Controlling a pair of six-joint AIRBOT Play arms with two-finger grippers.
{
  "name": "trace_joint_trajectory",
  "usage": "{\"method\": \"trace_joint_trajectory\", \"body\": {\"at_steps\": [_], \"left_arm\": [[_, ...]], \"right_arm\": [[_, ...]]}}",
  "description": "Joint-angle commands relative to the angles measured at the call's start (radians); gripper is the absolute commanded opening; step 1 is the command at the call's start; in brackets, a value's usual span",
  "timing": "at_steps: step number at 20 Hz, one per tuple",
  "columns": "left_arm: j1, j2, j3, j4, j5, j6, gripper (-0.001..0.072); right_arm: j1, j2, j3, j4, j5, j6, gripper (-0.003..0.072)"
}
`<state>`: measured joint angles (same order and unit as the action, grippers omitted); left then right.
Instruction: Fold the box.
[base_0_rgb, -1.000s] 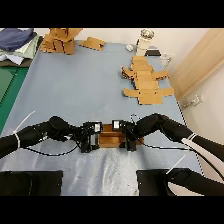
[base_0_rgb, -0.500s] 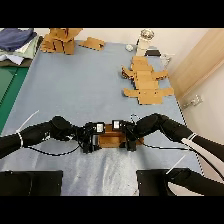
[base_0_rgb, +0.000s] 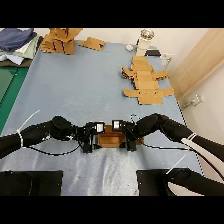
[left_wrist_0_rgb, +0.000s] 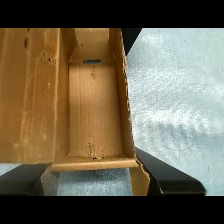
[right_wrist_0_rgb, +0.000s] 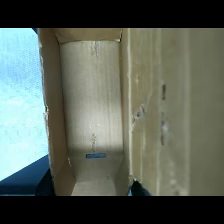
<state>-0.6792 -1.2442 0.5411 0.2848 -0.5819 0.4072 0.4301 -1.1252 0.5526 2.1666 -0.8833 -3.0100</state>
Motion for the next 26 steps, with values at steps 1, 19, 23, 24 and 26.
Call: {"method": "trace_joint_trajectory", "body": {"at_steps": [1, 19, 23, 24, 26], "left_arm": [[-0.001, -0.001, 0.001, 0.0, 0.0, 0.0, 0.0478], [0.0, -0.001, 0.001, 0.0, -0.001, -0.005, 0.0478], [-0.001, -0.001, 0.001, 0.0, -0.001, -0.005, 0.0479], [0.0, -0.001, 0.001, 0.0, -0.001, -0.005, 0.0479], [-0.001, -0.001, 0.001, 0.0, -0.001, -0.005, 0.0479]], "right_arm": [[0.0, 0.0, 0.001, 0.0, 0.0, 0.002, 0.0474], [0.0, 0.0, 0.001, 0.0, 0.0, 0.002, 0.0474], [0.0, 0.0, 0.001, 0.007, 0.0, 0.002, 0.0474], [0.0, 0.0, 0.001, 0.006, 0.0, 0.002, 0.0474], [0.0, 0.001, 0.001, 0.013, -0.014, 0.002, 0.0475]]}}
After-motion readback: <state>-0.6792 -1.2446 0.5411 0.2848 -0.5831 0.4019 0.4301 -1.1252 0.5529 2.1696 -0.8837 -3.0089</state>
